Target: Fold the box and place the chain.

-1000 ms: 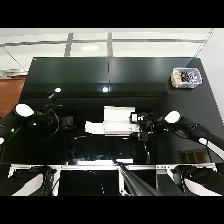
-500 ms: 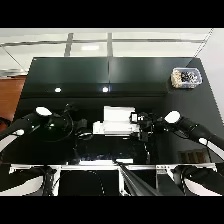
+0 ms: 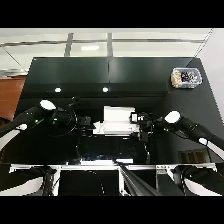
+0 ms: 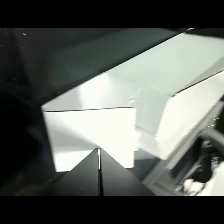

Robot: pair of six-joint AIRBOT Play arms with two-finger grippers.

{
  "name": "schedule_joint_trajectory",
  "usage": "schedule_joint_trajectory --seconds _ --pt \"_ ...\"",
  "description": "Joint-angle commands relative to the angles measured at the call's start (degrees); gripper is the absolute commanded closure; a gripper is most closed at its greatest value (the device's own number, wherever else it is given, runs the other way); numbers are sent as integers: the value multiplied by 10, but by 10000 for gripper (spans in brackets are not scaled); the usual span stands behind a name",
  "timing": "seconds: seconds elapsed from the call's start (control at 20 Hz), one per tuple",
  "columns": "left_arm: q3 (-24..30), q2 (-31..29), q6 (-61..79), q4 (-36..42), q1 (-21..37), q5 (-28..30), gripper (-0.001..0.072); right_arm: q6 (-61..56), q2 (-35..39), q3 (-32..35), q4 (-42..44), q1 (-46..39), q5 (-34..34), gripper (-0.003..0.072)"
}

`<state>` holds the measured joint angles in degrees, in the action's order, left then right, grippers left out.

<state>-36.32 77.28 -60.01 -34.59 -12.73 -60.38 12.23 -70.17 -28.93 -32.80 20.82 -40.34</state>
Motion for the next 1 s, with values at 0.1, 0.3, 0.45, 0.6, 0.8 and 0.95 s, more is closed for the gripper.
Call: schedule_joint_trajectory --seconds 0.1,0.3,0.45,0.6,0.8,0.95 --pt "-8 3 -50 -88 20 66 688 0 0 0 0 0 -4 381" --pt "-8 5 -58 -69 17 69 688 0 0 0 0 0 -6 382" --pt "-5 18 -72 -68 -4 46 688 0 0 0 0 0 -6 381" --pt "-4 43 -76 -63 -30 48 688 -1 0 0 0 0 -6 381" --pt "-4 44 6 17 -31 42 687 -2 0 0 0 0 -6 381" --pt "-5 44 47 69 -17 25 687 -2 0 0 0 0 -6 381"
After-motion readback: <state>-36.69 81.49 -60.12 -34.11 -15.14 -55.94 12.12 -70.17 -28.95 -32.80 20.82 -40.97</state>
